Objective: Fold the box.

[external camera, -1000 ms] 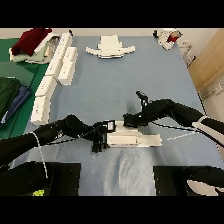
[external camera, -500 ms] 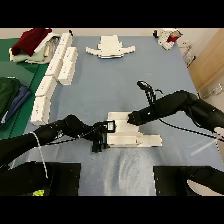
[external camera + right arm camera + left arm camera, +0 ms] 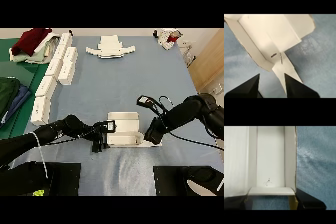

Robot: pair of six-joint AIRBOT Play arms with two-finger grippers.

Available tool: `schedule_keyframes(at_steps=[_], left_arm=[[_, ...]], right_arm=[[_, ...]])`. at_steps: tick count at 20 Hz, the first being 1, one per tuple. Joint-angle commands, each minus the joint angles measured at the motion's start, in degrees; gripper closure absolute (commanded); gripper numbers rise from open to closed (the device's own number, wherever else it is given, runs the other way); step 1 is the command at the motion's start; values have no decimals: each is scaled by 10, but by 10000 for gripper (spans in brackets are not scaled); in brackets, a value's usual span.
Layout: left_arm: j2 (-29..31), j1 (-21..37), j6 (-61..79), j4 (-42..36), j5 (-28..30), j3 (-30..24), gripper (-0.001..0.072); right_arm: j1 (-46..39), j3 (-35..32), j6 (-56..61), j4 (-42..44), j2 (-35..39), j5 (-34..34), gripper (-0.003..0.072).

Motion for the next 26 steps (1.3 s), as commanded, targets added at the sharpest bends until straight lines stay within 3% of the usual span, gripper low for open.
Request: schedule_keyframes(at_steps=[1,11,18,26], left_arm=[[0,0,0,0,0,0,271],[0,0,0,0,0,0,271],[0,0,0,0,0,0,272],[0,0,0,0,0,0,271]], right_arm=[[0,-42,-101,-34,-2,33,113],[1,-98,-377,56,-10,170,95],[2,-98,-388,82,-24,168,101],[11,-99,-393,81,-23,166,178]])
